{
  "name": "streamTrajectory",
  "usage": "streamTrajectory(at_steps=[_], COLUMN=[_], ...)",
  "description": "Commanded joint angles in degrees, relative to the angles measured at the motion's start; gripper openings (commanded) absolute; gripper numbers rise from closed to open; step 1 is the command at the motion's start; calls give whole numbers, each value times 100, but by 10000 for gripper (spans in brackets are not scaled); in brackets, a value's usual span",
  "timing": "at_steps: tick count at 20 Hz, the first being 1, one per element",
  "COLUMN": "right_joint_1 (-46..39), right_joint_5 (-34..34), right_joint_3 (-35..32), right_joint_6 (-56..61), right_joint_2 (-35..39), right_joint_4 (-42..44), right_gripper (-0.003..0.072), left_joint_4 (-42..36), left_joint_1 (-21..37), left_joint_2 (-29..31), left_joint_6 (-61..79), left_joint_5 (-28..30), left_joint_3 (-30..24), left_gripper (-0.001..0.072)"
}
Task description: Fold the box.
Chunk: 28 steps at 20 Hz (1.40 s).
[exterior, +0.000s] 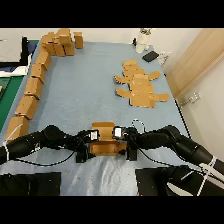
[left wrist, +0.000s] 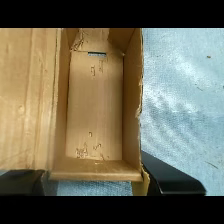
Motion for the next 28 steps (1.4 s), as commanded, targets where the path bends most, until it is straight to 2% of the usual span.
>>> streamTrajectory(at_steps=[1,3,4,5,11,12,13,14,18,22,23,24,25,26,27,28], right_joint_1=[15,142,256,400,748,748,748,748,745,739,737,730,730,730,730,730], right_joint_5=[240,247,254,254,905,909,887,833,599,437,225,-31,-262,-540,-879,-1355], right_joint_3=[-4,-4,-7,-7,-15,-15,-15,-15,-13,136,256,424,603,745,855,935], right_joint_6=[-664,-664,-664,-664,-664,-664,-664,-664,-634,337,848,1878,3134,4395,5700,7285], right_joint_2=[-107,-109,-109,-109,-365,-459,-551,-629,-658,-455,-321,-160,15,179,337,479], right_joint_4=[378,461,533,555,566,623,684,704,706,590,420,0,-756,-1504,-2275,-3239], right_gripper=[383,197,191,141,150,273,500,605,605,602,473,296,221,98,7,7], left_joint_4=[2,2,2,2,2,2,2,2,2,2,2,2,2,2,2,2], left_joint_1=[-4,-4,-4,-4,-4,-4,-4,-4,-4,-4,-4,-4,-4,-4,-4,-4], left_joint_2=[2,2,2,2,2,2,2,2,2,2,2,2,2,2,2,2], left_joint_6=[0,0,0,0,0,0,0,0,0,0,0,0,0,0,0,0], left_joint_5=[0,0,0,0,0,2,0,0,0,0,2,0,2,0,0,0], left_joint_3=[0,-2,-2,0,-2,0,0,0,-2,0,-2,-2,0,0,0,0], left_gripper=[517,517,517,517,518,517,517,517,517,517,517,517,518,518,517,517])
